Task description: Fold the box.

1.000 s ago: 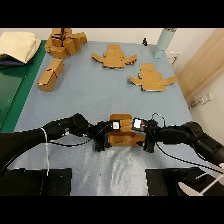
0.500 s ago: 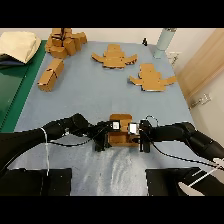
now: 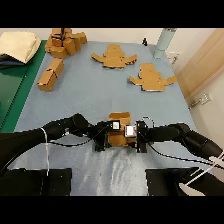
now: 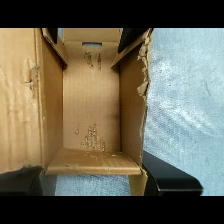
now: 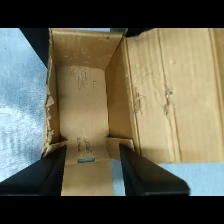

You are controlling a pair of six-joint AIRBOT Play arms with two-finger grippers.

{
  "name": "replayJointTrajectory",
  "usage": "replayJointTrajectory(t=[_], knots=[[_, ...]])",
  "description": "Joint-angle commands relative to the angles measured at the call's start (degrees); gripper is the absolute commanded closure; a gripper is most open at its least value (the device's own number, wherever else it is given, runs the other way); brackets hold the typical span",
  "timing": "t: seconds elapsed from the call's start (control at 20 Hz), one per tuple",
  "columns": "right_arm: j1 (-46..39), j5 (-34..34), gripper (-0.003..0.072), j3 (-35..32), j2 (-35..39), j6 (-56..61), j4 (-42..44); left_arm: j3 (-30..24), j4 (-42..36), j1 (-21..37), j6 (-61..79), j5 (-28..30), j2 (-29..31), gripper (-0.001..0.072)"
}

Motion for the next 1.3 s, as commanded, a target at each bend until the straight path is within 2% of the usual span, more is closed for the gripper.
replayJointTrajectory(t=[0.0, 0.2, 0.3, 0.4, 0.45, 0.65, 0.75, 0.8, 0.85, 1.0, 1.1, 1.25], knots=[[0.2, 0.0, 0.0137, 0.0, -0.3, 0.0, 0.1, 0.0, -0.1, 0.0, 0.0, 0.0, 0.0, 0.0185], [0.2, -1.7, 0.0149, 0.0, 0.4, 5.5, -1.8, 0.0, -0.1, 0.0, 0.0, 0.0, 0.0, 0.0185], [0.2, -4.4, 0.0451, 0.8, 2.7, 12.5, -5.2, 0.0, -0.1, 0.0, 0.0, 0.0, 0.0, 0.0185], [0.2, -9.0, 0.0656, 3.0, 6.1, 28.2, -13.3, 0.0, -0.1, 0.0, 0.0, 0.0, 0.0, 0.0184], [0.2, -11.5, 0.0682, 4.2, 7.7, 37.3, -18.5, 0.0, -0.1, 0.0, 0.0, 0.0, 0.0, 0.0184], [-0.7, -23.1, 0.0683, 8.2, 14.1, 76.8, -46.2, 0.0, -0.1, 0.0, 0.0, 0.0, 0.0, 0.0185], [-3.0, -29.3, 0.0683, 8.2, 15.1, 88.9, -55.6, 0.0, -0.1, 0.0, 0.0, 0.0, 0.0, 0.0185], [-4.9, -30.5, 0.0683, 8.0, 14.9, 91.7, -55.5, 0.0, -0.1, 0.0, 0.0, 0.0, 0.0, 0.0185], [-7.0, -29.7, 0.0684, 7.3, 14.3, 93.1, -51.8, 0.0, -0.1, 0.0, 0.0, 0.0, 0.0, 0.0185], [-10.6, -22.5, 0.0684, 3.4, 9.7, 92.0, -34.9, 0.0, -0.1, 0.0, 0.0, 0.0, 0.0, 0.0185], [-10.6, -17.7, 0.0683, 1.2, 5.3, 86.7, -24.2, 0.0, -0.1, 0.0, 0.0, 0.0, 0.0, 0.0184], [-10.6, -14.8, 0.0683, 1.1, 1.6, 76.8, -11.0, 0.0, -0.1, 0.0, 0.0, 0.0, 0.0, 0.0185]])
